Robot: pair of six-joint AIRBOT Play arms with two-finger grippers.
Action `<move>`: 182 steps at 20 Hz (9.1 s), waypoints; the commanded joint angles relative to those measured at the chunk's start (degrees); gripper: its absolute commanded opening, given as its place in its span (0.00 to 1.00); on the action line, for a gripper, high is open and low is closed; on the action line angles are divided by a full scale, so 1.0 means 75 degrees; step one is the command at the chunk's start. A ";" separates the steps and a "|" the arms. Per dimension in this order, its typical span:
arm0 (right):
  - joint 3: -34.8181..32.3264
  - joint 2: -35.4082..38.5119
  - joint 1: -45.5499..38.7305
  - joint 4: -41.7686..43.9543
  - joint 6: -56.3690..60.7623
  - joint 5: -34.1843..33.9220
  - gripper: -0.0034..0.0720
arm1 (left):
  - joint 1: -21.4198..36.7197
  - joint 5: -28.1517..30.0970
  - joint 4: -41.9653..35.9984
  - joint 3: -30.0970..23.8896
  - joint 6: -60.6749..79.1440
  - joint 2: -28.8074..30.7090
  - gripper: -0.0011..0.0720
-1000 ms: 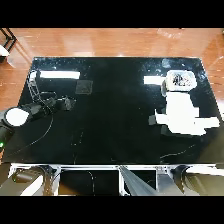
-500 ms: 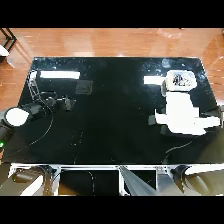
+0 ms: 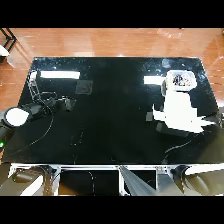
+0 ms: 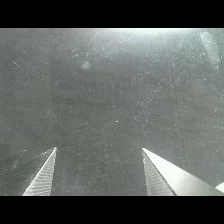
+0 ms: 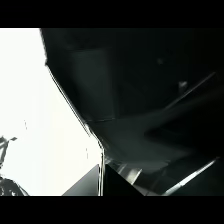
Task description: Fold the box and place the chain.
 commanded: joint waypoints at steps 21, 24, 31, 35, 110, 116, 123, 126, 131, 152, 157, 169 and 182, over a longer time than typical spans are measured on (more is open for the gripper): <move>-0.5674 0.5945 0.6752 0.3701 0.0181 -0.4086 0.07 | 0.0015 -0.1166 -0.1979 0.0006 0.0656 -0.1099 0.87; -0.5878 0.6714 0.8478 0.3232 0.0743 -0.5327 0.07 | 0.0035 -0.1597 -0.3197 0.0006 0.1929 -0.1725 0.87; -0.5893 0.6811 1.0617 0.1874 0.1562 -0.5928 0.08 | 0.0583 -0.3244 -0.5149 0.0006 0.4336 -0.3599 0.87; -0.5893 0.6811 1.0655 0.1990 0.1664 -0.5977 0.07 | 0.0554 -0.4275 -0.6108 0.0006 0.5834 -0.4669 0.87; -0.6263 0.6569 1.1386 -0.0627 -0.4208 -0.6461 0.94 | -0.2081 -0.1824 -0.3279 0.1539 1.2170 -0.4371 0.05; -0.6266 0.6234 1.2100 -0.0606 -0.4252 -0.7973 0.94 | -0.2081 -0.1827 -0.3340 0.1539 1.2170 -0.4371 0.05; -0.6245 0.6079 1.2453 -0.0580 -0.4249 -0.8207 0.94 | -0.2081 -0.1827 -0.3340 0.1539 1.2167 -0.4371 0.05; -0.5965 0.6085 1.2429 -0.0629 -0.3969 -0.8204 0.94 | -0.2081 -0.1827 -0.3340 0.1539 1.2167 -0.4371 0.05; -0.5584 0.6088 1.2333 -0.0930 -0.3923 -0.8169 0.94 | -0.2081 -0.1827 -0.3343 0.1539 1.2164 -0.4371 0.05; -0.5455 0.5613 1.0692 0.2317 -0.6467 -0.7834 0.94 | -0.2084 -0.1810 -0.3398 0.1539 1.2161 -0.4371 0.05; -0.5458 0.5062 1.0555 0.3165 -0.7624 -0.7105 0.94 | -0.2084 -0.1810 -0.3395 0.1539 1.2161 -0.4371 0.05; -0.5461 0.4389 1.0558 0.2990 -0.8309 -0.6959 0.94 | -0.2084 -0.1836 -0.3395 0.1539 1.2135 -0.4371 0.05; -0.5461 0.4007 1.0561 0.3048 -0.8693 -0.7111 0.94 | -0.2084 -0.1824 -0.3392 0.1539 1.2138 -0.4371 0.05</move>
